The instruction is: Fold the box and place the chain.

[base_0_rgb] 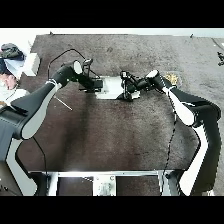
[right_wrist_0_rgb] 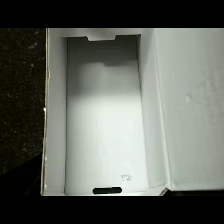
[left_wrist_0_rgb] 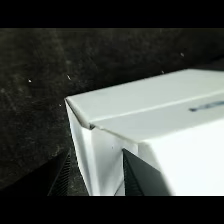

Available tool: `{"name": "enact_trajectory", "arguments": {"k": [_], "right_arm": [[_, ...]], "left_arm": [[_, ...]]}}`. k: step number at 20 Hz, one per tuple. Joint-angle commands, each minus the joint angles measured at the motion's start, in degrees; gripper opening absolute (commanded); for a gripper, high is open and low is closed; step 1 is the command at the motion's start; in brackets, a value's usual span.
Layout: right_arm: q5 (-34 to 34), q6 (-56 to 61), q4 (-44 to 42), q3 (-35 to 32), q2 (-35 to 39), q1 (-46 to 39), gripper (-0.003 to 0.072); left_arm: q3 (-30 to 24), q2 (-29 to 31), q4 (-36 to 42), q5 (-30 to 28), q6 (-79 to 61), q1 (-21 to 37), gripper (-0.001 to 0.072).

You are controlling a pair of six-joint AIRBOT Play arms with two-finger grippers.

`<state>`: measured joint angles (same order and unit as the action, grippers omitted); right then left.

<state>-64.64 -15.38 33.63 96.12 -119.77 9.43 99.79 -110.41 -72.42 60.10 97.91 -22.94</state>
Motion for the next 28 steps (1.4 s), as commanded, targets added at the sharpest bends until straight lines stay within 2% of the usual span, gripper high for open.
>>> {"name": "enact_trajectory", "arguments": {"k": [1, 5, 8, 14, 21, 22, 23, 28], "right_arm": [[0.0, 0.0, 0.0, 0.0, 0.0, 0.0, 0.0467], [0.0, 0.0, 0.0, 0.0, 0.0, 0.0, 0.0467], [0.0, 0.0, 0.0, 0.0, 0.0, 0.0, 0.0466], [0.0, 0.0, 0.0, 0.0, 0.0, 0.0, 0.0466], [0.0, 0.0, 0.0, 0.0, 0.0, 0.0, 0.0467], [0.0, 0.0, 0.0, 0.0, 0.0, 0.0, 0.0466], [0.0, 0.0, 0.0, 0.0, 0.0, 0.0, 0.0466], [0.0, 0.0, 0.0, 0.0, 0.0, 0.0, 0.0467]], "left_arm": [[3.0, -0.6, -9.8, 1.6, 8.0, -3.1, 0.0345], [7.6, -3.5, -15.1, 6.2, 13.2, -5.3, 0.0345], [9.0, -5.1, -16.1, 7.0, 14.2, -6.3, 0.0345], [9.1, -5.1, -24.2, 6.9, 20.8, -7.5, 0.0344], [10.1, -7.3, -24.7, 7.4, 22.2, -7.5, 0.0341], [10.1, -7.3, -25.1, 7.5, 22.6, -7.5, 0.0198], [10.1, -7.3, -25.3, 7.5, 22.9, -7.5, 0.0163], [10.1, -7.9, -24.4, 7.4, 23.4, -7.5, 0.0163]]}}
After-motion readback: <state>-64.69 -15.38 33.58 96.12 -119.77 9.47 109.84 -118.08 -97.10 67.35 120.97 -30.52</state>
